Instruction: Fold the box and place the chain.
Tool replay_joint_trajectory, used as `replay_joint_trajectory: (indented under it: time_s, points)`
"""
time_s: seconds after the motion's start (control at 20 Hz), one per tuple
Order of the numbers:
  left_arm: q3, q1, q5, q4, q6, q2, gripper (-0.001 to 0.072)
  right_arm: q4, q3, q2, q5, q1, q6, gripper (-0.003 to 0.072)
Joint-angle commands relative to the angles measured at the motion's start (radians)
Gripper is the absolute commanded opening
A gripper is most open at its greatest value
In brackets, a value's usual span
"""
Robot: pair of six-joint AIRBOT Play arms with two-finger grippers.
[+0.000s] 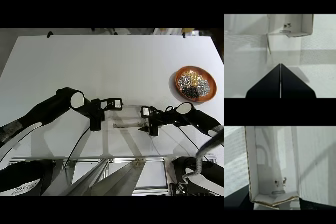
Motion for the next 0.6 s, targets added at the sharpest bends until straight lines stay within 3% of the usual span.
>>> replay_joint_trajectory:
  time_s: [0.0, 0.05, 0.15, 0.2, 0.55]
  points:
    - [-0.02, 0.005, 0.005, -0.029, 0.065, -0.031, 0.001, 0.0, 0.0, 0.001, 0.001, 0.0, 0.001, 0.0395]
    - [-0.02, 0.005, 0.005, -0.029, 0.101, -0.033, 0.0019, 0.0, 0.0, 0.001, 0.001, 0.0, 0.001, 0.0395]
    - [-0.02, 0.005, 0.01, -0.039, 0.188, -0.034, 0.0186, 0.0, 0.0, 0.001, 0.001, 0.0, 0.0, 0.0395]
    - [-0.02, 0.005, 0.023, -0.044, 0.225, -0.035, 0.0223, 0.0, 0.0, 0.001, 0.001, 0.0, 0.0, 0.0395]
    - [-0.02, 0.003, 0.119, -0.076, 0.317, -0.061, 0.0229, 0.0, 0.0, 0.001, 0.001, 0.0, 0.001, 0.0395]
